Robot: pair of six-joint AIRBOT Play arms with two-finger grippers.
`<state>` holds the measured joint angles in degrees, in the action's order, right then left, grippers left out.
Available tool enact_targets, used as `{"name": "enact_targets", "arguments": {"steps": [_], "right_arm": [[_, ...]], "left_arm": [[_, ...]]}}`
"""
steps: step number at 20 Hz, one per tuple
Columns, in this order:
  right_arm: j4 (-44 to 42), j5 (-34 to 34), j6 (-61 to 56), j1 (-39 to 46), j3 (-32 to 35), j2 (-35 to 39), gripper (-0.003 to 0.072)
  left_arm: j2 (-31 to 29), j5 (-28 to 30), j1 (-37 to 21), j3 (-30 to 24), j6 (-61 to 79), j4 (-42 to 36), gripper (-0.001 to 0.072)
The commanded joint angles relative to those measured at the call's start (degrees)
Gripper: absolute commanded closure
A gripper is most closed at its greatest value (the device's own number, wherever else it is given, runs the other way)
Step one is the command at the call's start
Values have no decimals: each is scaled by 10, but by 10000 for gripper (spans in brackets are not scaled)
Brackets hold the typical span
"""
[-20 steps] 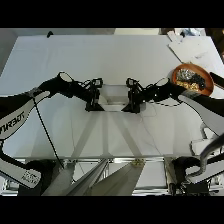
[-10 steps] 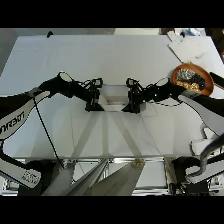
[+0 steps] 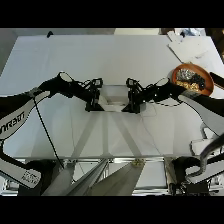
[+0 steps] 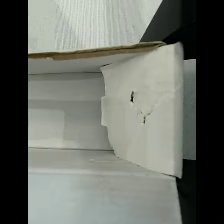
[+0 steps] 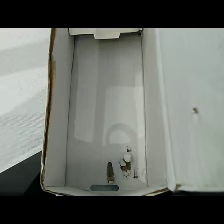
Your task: Fold the box and place the chain.
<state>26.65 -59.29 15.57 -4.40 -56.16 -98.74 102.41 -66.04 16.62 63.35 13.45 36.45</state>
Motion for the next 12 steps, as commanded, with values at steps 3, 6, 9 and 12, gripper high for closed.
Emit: {"name": "enact_targets", "arguments": {"steps": [3, 6, 9, 12], "right_arm": [[-10, -1, 0, 0, 0, 0, 152], [-10, -1, 0, 0, 0, 0, 152], [-10, 0, 0, 0, 0, 0, 152], [-10, -1, -1, 0, 0, 0, 152]], "left_arm": [[0, 0, 0, 0, 0, 0, 638], [0, 0, 0, 0, 0, 0, 638], [0, 6, 0, 0, 0, 0, 524], [0, 7, 0, 0, 0, 0, 498]]}}
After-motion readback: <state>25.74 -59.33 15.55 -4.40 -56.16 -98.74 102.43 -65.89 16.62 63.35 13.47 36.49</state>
